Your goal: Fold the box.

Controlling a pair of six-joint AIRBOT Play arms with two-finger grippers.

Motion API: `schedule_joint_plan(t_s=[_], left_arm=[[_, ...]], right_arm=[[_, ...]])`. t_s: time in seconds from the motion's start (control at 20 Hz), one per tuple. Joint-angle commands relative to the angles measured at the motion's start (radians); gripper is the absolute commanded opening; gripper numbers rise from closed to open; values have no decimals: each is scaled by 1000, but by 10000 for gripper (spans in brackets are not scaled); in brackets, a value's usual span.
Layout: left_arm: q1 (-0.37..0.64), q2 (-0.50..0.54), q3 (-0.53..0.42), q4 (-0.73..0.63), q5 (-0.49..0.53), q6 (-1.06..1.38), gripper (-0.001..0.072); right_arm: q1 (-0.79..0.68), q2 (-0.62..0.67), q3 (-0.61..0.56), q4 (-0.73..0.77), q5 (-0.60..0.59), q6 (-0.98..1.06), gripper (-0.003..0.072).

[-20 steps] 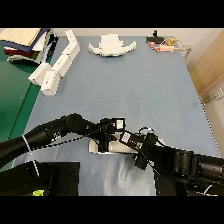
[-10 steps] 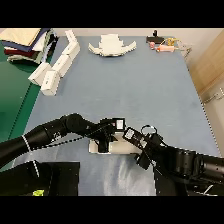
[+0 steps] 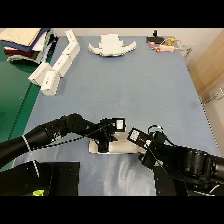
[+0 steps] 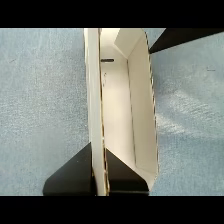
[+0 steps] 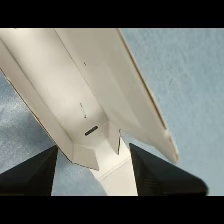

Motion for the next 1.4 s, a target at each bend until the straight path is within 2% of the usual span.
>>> schedule_joint_plan(t_s=[0.0, 0.3, 0.5, 0.7, 1.05, 1.2, 1.35], left_arm=[[0, 0, 0, 0, 0, 0, 14], [0, 0, 0, 0, 0, 0, 14], [0, 0, 0, 0, 0, 0, 14], [0, 0, 0, 0, 0, 0, 14], [0, 0, 0, 0, 0, 0, 14], [0, 0, 0, 0, 0, 0, 14], [0, 0, 0, 0, 0, 0, 14]], right_arm=[[-106, 43, -41, 117, 95, -221, 720], [-513, 25, -40, 629, 117, -926, 720], [-742, -83, -16, 842, 3, -1290, 720], [-761, -166, 13, 855, -32, -1336, 720], [-761, -154, 12, 832, -27, -1329, 714], [-761, -176, 12, 853, -27, -1533, 715], [-769, -219, 12, 868, -38, -1626, 714]])
